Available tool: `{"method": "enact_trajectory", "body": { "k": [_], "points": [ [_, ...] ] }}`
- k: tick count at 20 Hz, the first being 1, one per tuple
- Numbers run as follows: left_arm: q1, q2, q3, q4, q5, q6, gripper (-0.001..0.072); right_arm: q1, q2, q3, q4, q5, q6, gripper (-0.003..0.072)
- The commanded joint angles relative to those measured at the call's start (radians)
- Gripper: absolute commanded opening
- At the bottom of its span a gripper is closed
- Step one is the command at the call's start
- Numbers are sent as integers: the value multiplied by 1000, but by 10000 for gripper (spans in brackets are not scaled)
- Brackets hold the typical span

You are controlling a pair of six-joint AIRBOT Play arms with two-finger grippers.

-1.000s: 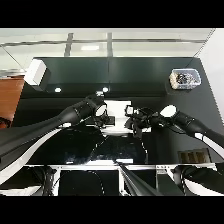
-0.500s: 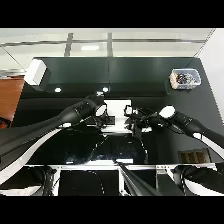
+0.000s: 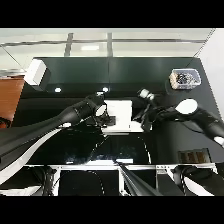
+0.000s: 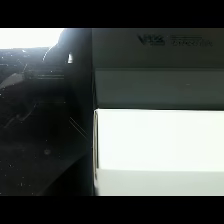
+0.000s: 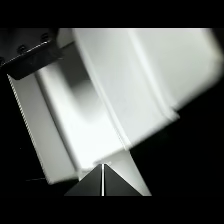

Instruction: Fold the box and place the chain.

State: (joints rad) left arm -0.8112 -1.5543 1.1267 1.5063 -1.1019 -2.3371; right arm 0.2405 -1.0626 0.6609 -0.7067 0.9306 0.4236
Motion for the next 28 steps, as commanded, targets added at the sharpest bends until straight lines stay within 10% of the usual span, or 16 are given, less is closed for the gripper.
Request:
{"method": "enact_trajectory", "body": {
  "k": [1, 6, 12, 16, 21, 22, 24, 28],
  "points": [
    [0, 0, 1, 3, -6, -1, 27, -211, 122, 32, -168, 193, 439, 12],
    [0, 0, 1, 2, 1, -1, 27, -461, 78, -66, -369, -28, 1010, 12],
    [0, 0, 1, 3, 1, -1, 28, -373, -256, -76, 69, 242, 622, 12],
    [0, 0, 1, 3, -2, -1, 28, -246, -343, -73, 242, 206, 459, 12],
    [0, 0, 1, 3, -3, -1, 28, -220, -343, 5, 218, 300, 425, 14],
    [0, 0, 1, 3, -3, -1, 28, -220, -343, 32, 206, 332, 425, 84],
    [0, 0, 1, 3, -2, -1, 28, -220, -343, 74, 201, 370, 436, 528],
    [0, 0, 1, 3, -3, -1, 28, -217, -343, 108, 200, 374, 449, 540]
  ]
}}
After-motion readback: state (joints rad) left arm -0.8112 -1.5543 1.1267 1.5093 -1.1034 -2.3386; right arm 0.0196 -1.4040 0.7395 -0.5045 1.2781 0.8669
